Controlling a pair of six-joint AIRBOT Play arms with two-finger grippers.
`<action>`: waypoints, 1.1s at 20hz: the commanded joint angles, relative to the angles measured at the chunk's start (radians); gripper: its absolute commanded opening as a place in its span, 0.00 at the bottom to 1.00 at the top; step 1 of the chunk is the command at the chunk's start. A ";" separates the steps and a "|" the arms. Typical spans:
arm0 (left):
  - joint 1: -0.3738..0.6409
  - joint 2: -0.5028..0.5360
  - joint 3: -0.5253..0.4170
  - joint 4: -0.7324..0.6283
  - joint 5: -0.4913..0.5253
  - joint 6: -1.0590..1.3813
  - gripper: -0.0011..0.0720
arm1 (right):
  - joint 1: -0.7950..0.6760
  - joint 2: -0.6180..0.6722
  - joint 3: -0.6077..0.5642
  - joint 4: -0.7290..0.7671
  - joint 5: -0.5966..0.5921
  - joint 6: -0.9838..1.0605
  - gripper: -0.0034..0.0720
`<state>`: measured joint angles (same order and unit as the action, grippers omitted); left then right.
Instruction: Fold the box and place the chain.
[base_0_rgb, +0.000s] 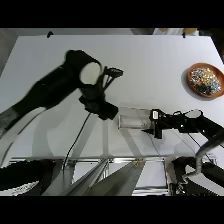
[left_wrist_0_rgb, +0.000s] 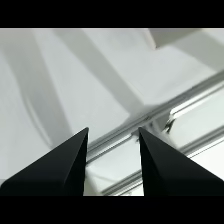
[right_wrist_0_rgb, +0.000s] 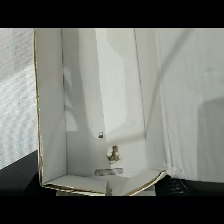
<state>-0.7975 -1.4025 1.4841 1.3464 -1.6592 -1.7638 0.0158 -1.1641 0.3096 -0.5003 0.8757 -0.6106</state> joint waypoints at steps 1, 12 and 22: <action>0.073 0.163 -0.101 -0.018 0.015 0.317 0.67 | 0.000 0.000 0.000 0.000 0.000 0.000 0.73; 0.290 0.193 -0.791 -0.534 0.812 1.860 0.93 | 0.000 0.000 0.000 0.000 0.000 0.000 0.73; 0.199 -0.059 -0.737 -0.963 0.872 2.157 0.96 | 0.000 0.000 0.000 0.000 0.000 0.000 0.73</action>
